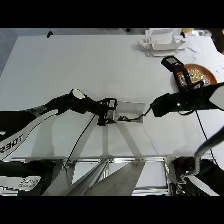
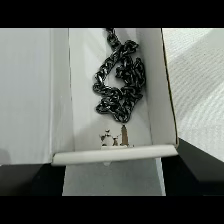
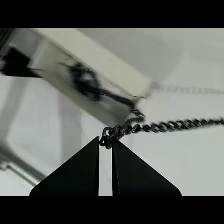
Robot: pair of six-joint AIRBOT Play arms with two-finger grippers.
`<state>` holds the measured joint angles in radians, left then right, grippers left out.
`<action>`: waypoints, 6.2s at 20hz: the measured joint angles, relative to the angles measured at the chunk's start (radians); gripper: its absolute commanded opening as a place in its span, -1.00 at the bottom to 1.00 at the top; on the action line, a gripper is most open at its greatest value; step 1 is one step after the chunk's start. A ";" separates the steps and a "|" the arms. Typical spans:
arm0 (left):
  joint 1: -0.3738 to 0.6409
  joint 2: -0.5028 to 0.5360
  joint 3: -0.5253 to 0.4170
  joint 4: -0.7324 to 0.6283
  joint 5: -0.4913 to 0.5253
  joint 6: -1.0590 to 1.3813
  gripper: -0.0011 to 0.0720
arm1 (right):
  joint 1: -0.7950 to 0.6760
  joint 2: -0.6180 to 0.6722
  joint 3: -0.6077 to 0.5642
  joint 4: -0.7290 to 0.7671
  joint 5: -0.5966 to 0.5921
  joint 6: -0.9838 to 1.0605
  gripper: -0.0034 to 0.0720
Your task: Fold the box and place the chain.
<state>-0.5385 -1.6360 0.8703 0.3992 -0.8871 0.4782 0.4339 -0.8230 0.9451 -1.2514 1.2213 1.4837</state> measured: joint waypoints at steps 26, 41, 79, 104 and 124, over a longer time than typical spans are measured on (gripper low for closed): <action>0.000 0.000 0.000 0.000 0.000 0.000 -0.40 | 0.279 -0.293 -0.004 0.017 -0.354 0.079 -0.72; 0.000 0.000 0.000 0.000 0.000 0.000 -0.40 | -0.066 -0.096 -0.004 -0.150 -0.293 0.088 -0.40; 0.000 0.000 0.000 0.000 0.000 0.000 -0.40 | -0.303 -0.497 -0.073 -0.246 -0.245 0.059 -0.86; 0.000 0.000 0.000 0.000 0.000 0.000 -0.40 | 0.194 -0.019 -0.121 0.021 -0.318 0.081 -0.86; 0.000 0.000 0.000 0.000 0.000 0.000 -0.40 | -0.227 -0.224 0.008 -0.135 -0.293 -0.015 -0.36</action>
<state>-0.5385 -1.6363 0.8703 0.3996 -0.8871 0.4782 0.2070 -1.0473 0.9531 -1.3869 0.9283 1.4685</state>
